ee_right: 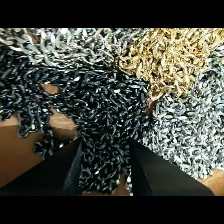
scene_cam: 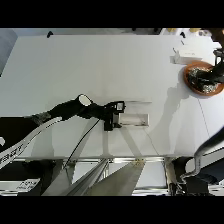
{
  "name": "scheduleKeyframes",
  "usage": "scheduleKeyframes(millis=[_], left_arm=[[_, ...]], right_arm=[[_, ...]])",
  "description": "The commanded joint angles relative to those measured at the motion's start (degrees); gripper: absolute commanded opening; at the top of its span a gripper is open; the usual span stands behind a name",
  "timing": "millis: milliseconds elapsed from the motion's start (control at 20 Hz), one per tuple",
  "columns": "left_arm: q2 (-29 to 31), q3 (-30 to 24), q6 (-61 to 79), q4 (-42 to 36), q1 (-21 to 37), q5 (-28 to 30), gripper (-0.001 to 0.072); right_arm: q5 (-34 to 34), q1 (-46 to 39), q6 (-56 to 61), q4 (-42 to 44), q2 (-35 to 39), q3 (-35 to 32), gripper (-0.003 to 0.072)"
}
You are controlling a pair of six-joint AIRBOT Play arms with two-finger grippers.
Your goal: Fold the box and place the chain.
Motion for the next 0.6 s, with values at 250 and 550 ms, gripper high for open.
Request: scheduleKeyframes(millis=[250,550], left_arm=[[0.04,0.02,0.0,0.0,0.07,0.0,0.0276],[0.04,0.02,0.0,0.0,0.07,0.0,0.0276]], right_arm=[[1.03,-0.66,-1.79,0.22,-0.68,0.07,0.0016],[5.95,-0.66,-5.27,0.2,7.17,0.07,0.0016]])
